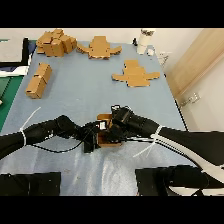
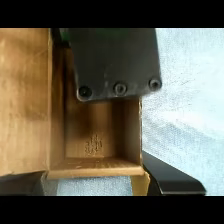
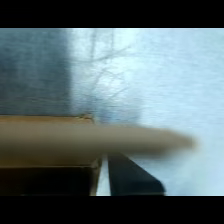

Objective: Fold the box.

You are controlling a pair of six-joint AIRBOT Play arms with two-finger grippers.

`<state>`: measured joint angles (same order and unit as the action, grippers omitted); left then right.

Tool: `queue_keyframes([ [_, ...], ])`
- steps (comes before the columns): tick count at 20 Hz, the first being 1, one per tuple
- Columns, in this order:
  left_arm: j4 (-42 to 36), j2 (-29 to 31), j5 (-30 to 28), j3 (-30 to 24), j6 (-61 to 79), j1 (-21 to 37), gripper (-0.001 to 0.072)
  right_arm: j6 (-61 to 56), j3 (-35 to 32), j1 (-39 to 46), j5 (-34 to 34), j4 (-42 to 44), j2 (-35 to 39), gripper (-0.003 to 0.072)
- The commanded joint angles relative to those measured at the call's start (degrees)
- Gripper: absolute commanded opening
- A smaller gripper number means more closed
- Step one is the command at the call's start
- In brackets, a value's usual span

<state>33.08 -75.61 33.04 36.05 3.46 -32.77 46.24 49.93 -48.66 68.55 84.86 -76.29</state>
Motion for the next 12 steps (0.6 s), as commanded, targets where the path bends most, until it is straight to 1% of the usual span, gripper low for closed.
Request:
queue_keyframes([
  [1,0.0,0.0,0.0,0.0,0.0,0.0,0.0511,-0.1,0.5,0.0,-0.3,1.5,0.4,0.0373],
  [2,-0.1,0.0,0.0,0.0,0.0,0.0,0.0512,-0.1,0.8,0.0,0.1,1.6,0.7,0.0411],
  [8,0.0,0.0,0.0,0.0,0.0,0.0,0.0512,-0.3,1.2,0.0,1.3,2.6,4.9,0.0411],
  [12,0.0,0.0,0.0,0.0,0.0,0.0,0.0512,-1.2,1.6,0.1,4.8,2.4,7.9,0.0411],
])
